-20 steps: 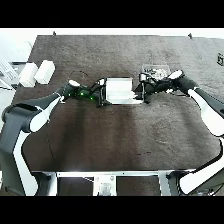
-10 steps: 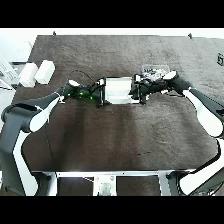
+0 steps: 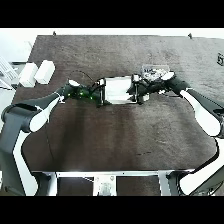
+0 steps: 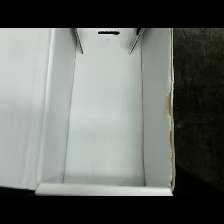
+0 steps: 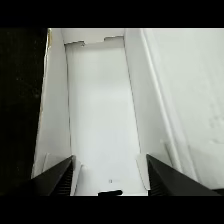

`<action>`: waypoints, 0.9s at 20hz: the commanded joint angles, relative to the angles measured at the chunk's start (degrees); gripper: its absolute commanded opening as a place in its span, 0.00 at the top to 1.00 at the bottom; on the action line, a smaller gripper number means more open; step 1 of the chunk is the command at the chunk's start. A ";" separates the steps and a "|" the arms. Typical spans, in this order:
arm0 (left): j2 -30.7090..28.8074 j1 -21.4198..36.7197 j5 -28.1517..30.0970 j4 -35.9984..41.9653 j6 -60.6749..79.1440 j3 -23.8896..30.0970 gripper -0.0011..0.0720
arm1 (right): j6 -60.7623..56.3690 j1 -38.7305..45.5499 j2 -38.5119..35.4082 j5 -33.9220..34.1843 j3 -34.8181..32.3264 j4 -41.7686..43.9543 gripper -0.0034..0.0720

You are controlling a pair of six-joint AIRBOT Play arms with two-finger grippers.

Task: Fold the box and place the chain.

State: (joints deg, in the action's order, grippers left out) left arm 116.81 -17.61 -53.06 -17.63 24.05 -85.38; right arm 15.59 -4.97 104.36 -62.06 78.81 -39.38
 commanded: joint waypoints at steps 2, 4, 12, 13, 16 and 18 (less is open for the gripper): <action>-0.04 0.00 0.04 0.09 -0.04 -0.04 0.34 | -0.11 -0.02 1.18 -0.98 -0.13 -0.11 0.12; -0.04 0.00 0.04 0.09 -0.04 -0.04 0.34 | -0.11 0.20 1.18 -0.96 -0.13 -0.07 0.12; -0.04 0.00 0.04 0.09 -0.04 -0.04 0.34 | -5.14 2.08 0.44 -2.43 -0.07 -8.46 0.80; -0.04 0.00 0.04 0.09 -0.04 -0.04 0.34 | -5.16 2.58 -0.22 -2.73 -0.07 -8.15 0.80; -0.04 0.00 0.04 0.09 -0.04 -0.04 0.34 | -6.86 4.42 -2.99 -2.73 -0.07 -7.89 0.90; -0.04 0.00 0.04 0.09 -0.04 -0.04 0.34 | -8.76 5.84 -5.18 -2.93 -0.07 -7.80 0.94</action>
State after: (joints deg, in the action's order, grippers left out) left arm 116.81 -17.65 -52.86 -17.41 23.88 -85.38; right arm 9.47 -0.82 101.62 -64.69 78.67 -46.76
